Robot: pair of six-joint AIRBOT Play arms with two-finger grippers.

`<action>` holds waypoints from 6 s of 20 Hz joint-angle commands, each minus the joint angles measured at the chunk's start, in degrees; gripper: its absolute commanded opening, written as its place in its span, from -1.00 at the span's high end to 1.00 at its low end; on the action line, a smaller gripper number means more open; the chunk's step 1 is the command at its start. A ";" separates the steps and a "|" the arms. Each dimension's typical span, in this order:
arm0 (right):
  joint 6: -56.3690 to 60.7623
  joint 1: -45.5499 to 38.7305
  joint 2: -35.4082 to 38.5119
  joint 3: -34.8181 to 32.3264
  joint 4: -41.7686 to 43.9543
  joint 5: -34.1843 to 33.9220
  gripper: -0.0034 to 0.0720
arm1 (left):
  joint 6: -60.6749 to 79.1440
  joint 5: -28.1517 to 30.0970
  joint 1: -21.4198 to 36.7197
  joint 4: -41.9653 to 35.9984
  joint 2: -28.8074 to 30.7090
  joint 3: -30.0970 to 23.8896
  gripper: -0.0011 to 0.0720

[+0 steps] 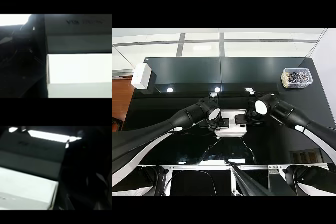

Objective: Fold the box and place the chain.

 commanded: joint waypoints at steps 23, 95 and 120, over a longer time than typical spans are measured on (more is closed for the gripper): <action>10.88 4.26 -3.96 0.96 -5.27 1.99 0.48 | 0.07 -0.07 0.02 0.04 0.02 0.04 0.89; -26.25 -47.15 -0.81 53.07 -0.57 7.93 0.88 | 0.09 -0.44 0.02 0.04 0.02 0.04 0.89; -32.28 -23.52 27.87 10.67 35.78 20.87 0.88 | 0.09 -0.50 0.02 0.07 0.02 0.04 0.89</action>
